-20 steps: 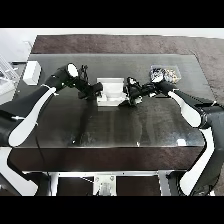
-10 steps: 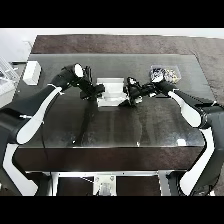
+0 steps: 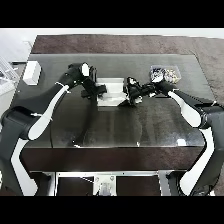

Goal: Fold the box and place the chain.

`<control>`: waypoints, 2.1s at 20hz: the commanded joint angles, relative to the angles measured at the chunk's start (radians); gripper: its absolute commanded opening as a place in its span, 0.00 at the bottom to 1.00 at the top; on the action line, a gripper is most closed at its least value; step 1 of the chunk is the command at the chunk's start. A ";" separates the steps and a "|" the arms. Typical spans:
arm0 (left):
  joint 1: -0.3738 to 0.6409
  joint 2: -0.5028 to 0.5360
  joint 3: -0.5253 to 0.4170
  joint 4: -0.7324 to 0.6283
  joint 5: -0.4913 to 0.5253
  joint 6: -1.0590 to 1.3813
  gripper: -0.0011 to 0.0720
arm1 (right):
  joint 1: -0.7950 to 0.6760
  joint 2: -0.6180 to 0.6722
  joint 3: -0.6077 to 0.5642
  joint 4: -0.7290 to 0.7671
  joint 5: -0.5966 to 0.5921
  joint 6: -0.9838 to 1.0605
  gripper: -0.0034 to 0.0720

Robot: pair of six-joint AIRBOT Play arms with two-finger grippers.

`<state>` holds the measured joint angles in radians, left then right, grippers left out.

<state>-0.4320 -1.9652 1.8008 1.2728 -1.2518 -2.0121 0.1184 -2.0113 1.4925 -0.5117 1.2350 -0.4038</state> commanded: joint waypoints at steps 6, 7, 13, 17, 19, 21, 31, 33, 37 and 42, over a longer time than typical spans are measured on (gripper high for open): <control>-0.011 -0.020 0.032 0.060 -0.041 -0.031 0.18 | 0.000 0.000 0.000 -0.001 0.001 0.000 0.82; -0.011 -0.020 0.032 0.060 -0.040 -0.030 0.18 | 0.000 0.000 0.000 0.000 0.001 0.000 0.82; -0.032 -0.030 0.037 0.072 -0.043 -0.029 0.14 | 0.000 0.000 0.000 0.000 0.001 0.000 0.82; -0.033 -0.047 0.073 0.078 -0.085 -0.008 0.04 | 0.000 0.000 0.000 0.000 0.001 0.000 0.82; -0.032 -0.047 0.073 0.078 -0.087 -0.008 0.04 | 0.000 0.000 0.000 -0.001 0.001 0.000 0.82; -0.032 -0.046 0.073 0.077 -0.084 -0.003 0.04 | 0.000 0.000 0.000 -0.001 0.001 0.000 0.82; -0.031 -0.043 0.185 0.074 -0.213 0.050 0.74 | 0.000 0.000 0.000 -0.001 0.001 0.000 0.82; -0.031 -0.037 0.225 0.065 -0.277 0.096 0.74 | 0.000 0.000 0.000 -0.001 0.001 0.000 0.82; 0.042 0.008 0.229 -0.045 -0.343 0.175 0.74 | 0.000 0.000 0.000 -0.001 0.001 0.000 0.82; 0.190 0.048 0.228 -0.138 -0.378 0.583 0.74 | 0.000 0.000 0.000 0.000 0.001 0.000 0.82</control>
<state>-0.3199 -1.9358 2.0262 1.2049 -1.6009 -1.6947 0.1188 -2.0121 1.4921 -0.5125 1.2354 -0.4042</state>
